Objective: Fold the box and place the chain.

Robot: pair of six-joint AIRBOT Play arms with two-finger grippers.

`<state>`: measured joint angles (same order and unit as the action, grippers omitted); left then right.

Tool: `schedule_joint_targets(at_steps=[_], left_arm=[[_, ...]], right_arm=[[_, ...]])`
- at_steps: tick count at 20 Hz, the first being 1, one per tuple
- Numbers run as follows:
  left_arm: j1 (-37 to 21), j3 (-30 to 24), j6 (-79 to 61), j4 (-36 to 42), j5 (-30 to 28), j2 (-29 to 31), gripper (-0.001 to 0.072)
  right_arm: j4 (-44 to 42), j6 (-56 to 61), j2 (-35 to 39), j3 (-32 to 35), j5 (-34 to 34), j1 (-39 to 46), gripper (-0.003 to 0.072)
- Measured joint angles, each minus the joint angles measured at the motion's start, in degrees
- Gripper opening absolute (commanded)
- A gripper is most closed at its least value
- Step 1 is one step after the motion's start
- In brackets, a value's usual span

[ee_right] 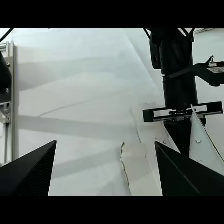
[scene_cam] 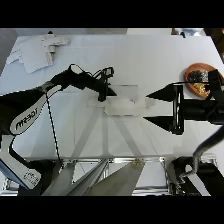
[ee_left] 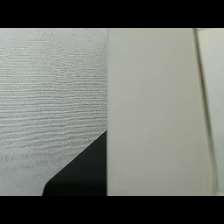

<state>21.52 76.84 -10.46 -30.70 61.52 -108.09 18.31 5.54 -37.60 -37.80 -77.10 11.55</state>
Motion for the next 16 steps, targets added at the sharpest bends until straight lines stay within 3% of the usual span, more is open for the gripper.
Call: schedule_joint_targets(at_steps=[5, 11, 16], left_arm=[[0.0, 0.0, 0.0, 0.0, 0.0, 0.0, 0.0009], [0.0, 0.0, 0.0, 0.0, 0.0, 0.0, 0.0009], [0.0, 0.0, 0.0, 0.0, 0.0, 0.0, 0.0009]], right_arm=[[3.6, -0.5, -1.9, 0.0, 3.7, -0.5, 0.0693], [25.6, -3.7, -3.1, 1.2, 11.8, -10.1, 0.0693], [32.9, -7.7, -6.9, 4.4, 17.7, -13.1, 0.0693]])
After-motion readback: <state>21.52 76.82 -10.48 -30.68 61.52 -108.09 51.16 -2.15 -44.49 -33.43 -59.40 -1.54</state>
